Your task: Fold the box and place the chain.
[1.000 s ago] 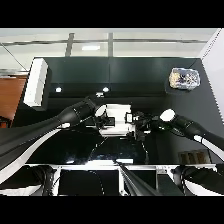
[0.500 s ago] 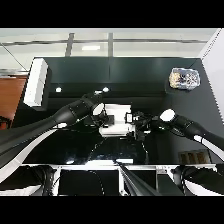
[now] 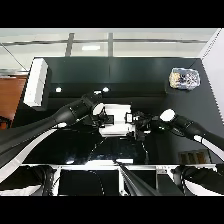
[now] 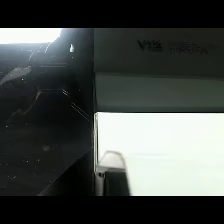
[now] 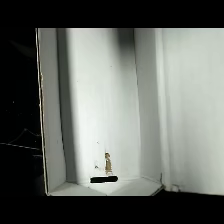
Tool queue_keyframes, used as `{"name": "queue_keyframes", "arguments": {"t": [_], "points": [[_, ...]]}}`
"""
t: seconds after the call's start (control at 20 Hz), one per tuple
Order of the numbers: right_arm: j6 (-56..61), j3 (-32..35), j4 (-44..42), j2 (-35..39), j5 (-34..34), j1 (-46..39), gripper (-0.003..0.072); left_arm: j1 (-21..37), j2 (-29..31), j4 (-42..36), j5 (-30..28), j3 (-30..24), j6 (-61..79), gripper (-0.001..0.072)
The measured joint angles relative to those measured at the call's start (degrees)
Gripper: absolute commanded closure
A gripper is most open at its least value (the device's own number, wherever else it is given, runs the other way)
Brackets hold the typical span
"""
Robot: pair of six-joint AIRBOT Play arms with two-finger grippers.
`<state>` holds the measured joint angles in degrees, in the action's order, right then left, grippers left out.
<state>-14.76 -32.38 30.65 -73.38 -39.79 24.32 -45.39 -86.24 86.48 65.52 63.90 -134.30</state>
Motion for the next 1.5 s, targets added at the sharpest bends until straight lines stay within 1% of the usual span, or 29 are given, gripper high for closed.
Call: {"name": "queue_keyframes", "arguments": {"t": [0.05, 0.1, 0.15, 0.2, 0.4, 0.5, 0.7, 0.8, 0.9, 0.95, 1.0, 1.1, 1.15, 1.2, 1.25, 1.35, 1.5], "points": [[0.0, 0.0, 0.0, 0.0, 0.0, 0.0, 0.0445, 0.0, 0.0, 0.0, 0.0, 0.0, 0.0, 0.0688], [0.0, 0.0, 0.0, 0.0, 0.0, 0.0, 0.036, 0.0, 0.0, 0.0, 0.0, 0.0, 0.0, 0.0688], [0.2, 0.0, 0.0, 0.0, 0.0, 0.0, 0.0151, 0.0, 0.0, 0.0, 0.0, 0.0, 0.0, 0.0688], [0.6, 0.0, 0.1, 0.0, 0.1, 0.0, 0.0076, 0.0, 0.0, 0.0, 0.1, 0.0, 0.0, 0.0688], [2.0, 0.0, 1.1, 1.0, -0.4, 0.0, 0.0077, 0.0, 0.0, 0.0, 0.4, 0.0, 0.0, 0.0688], [3.8, 0.0, 4.1, 2.7, -0.9, 0.0, 0.0077, 0.0, 0.0, 0.3, 0.6, 0.0, 0.0, 0.0688], [6.4, 0.0, 12.0, 6.6, -4.5, 0.0, 0.0078, 0.0, 0.0, 1.7, 0.7, 0.0, 0.0, 0.0687], [6.7, 0.0, 14.3, 7.5, -5.2, 0.0, 0.0078, 0.0, 0.0, 2.1, 0.7, 0.0, 0.0, 0.0687], [6.4, 0.0, 14.9, 7.9, -4.4, 0.0, 0.0078, 0.0, 0.0, 2.4, 0.7, 0.0, 0.1, 0.0687], [6.1, 0.0, 14.8, 8.0, -3.6, 0.0, 0.0111, 0.0, 0.0, 2.4, 0.7, 0.0, 0.1, 0.0687], [5.6, 0.0, 14.3, 8.1, -3.1, 0.0, 0.0225, 0.0, 0.0, 2.5, 0.7, 0.0, 0.1, 0.0687], [4.4, 0.0, 12.8, 8.1, -2.7, 0.0, 0.023, 0.0, 0.0, 2.6, 0.7, 0.0, 0.1, 0.0687], [4.0, 0.0, 12.1, 8.0, -2.6, 0.0, 0.0351, 0.0, 0.0, 2.6, 0.6, 0.0, 0.1, 0.0687], [3.5, 0.0, 11.6, 7.9, -2.5, 0.0, 0.0456, 0.0, 0.0, 2.6, 0.6, 0.0, 0.1, 0.0687], [3.2, 0.0, 11.0, 7.8, -2.4, 0.0, 0.0469, 0.0, 0.0, 2.7, 0.6, 0.0, 0.1, 0.0687], [2.7, 0.0, 8.9, 7.6, -2.5, 0.0, 0.0469, 0.0, 0.0, 2.8, 0.6, 0.0, 0.2, 0.0687], [2.3, 0.0, 3.6, 7.0, -2.5, 0.0, 0.0469, 0.0, 0.0, 2.8, 0.5, 0.0, 0.2, 0.0687]]}}
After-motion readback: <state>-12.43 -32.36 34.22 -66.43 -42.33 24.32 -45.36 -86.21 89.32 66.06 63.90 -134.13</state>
